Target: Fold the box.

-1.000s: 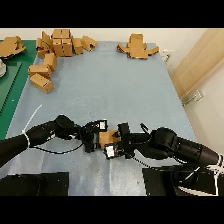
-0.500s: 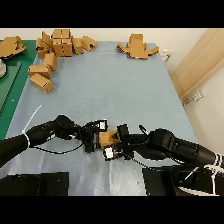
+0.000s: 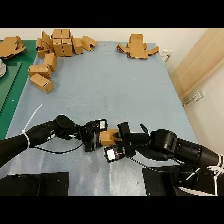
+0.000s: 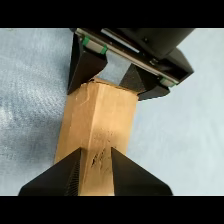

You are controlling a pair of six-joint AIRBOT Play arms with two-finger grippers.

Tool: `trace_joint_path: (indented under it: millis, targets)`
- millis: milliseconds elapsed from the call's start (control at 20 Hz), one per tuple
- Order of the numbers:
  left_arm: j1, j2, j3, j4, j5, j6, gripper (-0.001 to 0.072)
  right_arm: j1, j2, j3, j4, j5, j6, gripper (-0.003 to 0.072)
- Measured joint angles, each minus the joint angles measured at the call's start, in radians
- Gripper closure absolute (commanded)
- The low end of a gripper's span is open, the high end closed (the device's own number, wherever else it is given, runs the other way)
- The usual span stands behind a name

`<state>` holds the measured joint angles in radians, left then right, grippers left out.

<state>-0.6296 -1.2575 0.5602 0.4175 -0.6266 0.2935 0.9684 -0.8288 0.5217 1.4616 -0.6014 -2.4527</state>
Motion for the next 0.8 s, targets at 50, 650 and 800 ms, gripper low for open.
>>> trace_joint_path:
  millis: [50, 650, 800]
  targets:
    - [0.0, 0.0, 0.0, 0.0, -0.001, 0.001, 0.0286, 0.0, 0.01, 0.0, -0.004, 0.0, 0.002, 0.04]
    - [0.0, 0.0, 0.0, 0.002, -0.005, 0.002, 0.0286, 0.0, 0.064, 0.0, -0.026, -0.002, 0.01, 0.052]
    - [0.0, 0.0, 0.0, 0.002, -0.005, 0.002, 0.0285, 0.0, 0.046, 0.0, -0.024, -0.005, 0.01, 0.0525]
